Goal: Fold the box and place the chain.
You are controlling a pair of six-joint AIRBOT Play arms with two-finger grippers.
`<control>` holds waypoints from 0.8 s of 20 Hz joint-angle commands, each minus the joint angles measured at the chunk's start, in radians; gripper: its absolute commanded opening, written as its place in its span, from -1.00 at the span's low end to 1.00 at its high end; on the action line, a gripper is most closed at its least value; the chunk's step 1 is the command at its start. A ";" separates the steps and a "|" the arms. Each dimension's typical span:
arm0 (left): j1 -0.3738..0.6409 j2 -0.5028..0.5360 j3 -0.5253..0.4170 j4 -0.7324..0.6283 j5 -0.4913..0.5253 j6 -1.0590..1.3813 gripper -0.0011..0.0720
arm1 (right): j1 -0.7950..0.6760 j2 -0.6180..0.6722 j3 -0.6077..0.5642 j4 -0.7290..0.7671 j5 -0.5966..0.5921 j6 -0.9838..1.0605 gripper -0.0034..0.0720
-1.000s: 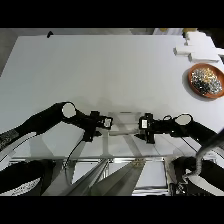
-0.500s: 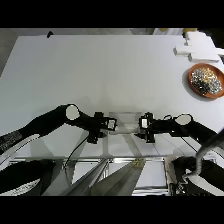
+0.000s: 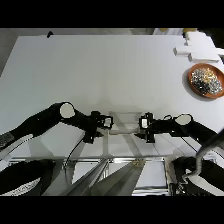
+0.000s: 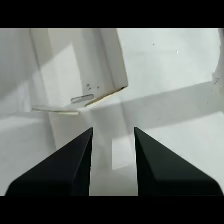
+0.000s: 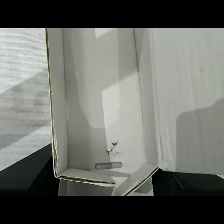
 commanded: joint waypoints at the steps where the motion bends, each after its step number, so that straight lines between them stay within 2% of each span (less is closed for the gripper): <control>1: 0.016 0.007 0.000 0.000 0.067 -0.011 -0.23 | 0.000 0.001 0.000 0.000 0.001 0.001 -0.13; 3: 0.003 -0.011 0.000 -0.038 0.111 0.011 -0.23 | 0.000 0.001 0.000 0.000 0.001 0.001 -0.13; 9: -0.054 -0.066 0.000 -0.104 0.121 0.077 -0.24 | 0.000 0.001 0.000 0.000 0.001 0.001 -0.13; 10: -0.056 -0.065 0.000 -0.104 0.129 0.087 -0.36 | 0.000 0.001 0.000 0.000 0.001 0.001 -0.13; 11: -0.056 -0.065 0.000 -0.106 0.136 0.096 -0.66 | 0.000 0.001 0.000 0.000 0.001 0.001 -0.13; 12: -0.056 -0.066 0.000 -0.106 0.147 0.103 -0.79 | 0.000 0.001 0.000 0.000 0.001 0.001 -0.13; 16: -0.057 -0.066 0.000 -0.150 0.184 0.104 -0.79 | 0.000 0.001 0.000 0.000 0.001 0.001 -0.13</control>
